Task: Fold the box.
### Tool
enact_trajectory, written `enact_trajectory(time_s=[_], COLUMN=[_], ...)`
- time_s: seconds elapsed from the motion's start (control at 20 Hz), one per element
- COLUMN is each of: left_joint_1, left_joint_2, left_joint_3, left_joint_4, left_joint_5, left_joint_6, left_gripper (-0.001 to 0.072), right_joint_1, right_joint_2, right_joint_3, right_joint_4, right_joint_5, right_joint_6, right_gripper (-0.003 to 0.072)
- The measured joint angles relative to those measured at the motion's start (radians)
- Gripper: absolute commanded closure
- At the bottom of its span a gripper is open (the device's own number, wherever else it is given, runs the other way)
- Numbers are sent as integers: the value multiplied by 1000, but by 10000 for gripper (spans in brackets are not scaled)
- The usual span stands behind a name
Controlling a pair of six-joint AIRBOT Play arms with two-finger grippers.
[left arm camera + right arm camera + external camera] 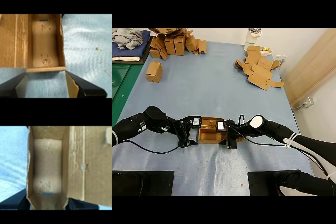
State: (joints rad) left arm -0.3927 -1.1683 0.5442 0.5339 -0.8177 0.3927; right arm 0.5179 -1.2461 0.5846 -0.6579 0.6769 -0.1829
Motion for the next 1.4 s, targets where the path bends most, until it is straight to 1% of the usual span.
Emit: enact_trajectory(time_s=[0.1, 0.45, 0.7, 1.15, 1.2, 1.25, 1.4], left_joint_1=[-11, -60, -68, -69, -69, -69, -69], left_joint_2=[-9, -37, -53, -73, -74, -74, -74], left_joint_3=[0, 0, 0, 1, 1, 1, 0], left_joint_4=[-6, -13, -18, -51, -55, -58, -61], left_joint_5=[1, 61, 92, 112, 113, 113, 112], left_joint_6=[0, -1, -1, 0, 0, 0, 4], left_gripper=[16, 16, 17, 18, 52, 198, 201], right_joint_1=[0, 0, 0, 0, 0, 0, 0], right_joint_2=[0, 0, 0, 0, 0, 0, 0], right_joint_3=[0, 0, 0, 0, 0, 0, 0], right_joint_4=[0, 0, 0, 0, 0, 0, 0], right_joint_5=[0, 0, 0, 0, 0, 0, 0], right_joint_6=[0, 0, 0, 0, 0, 1, 2], right_gripper=[181, 181, 181, 181, 181, 181, 181])
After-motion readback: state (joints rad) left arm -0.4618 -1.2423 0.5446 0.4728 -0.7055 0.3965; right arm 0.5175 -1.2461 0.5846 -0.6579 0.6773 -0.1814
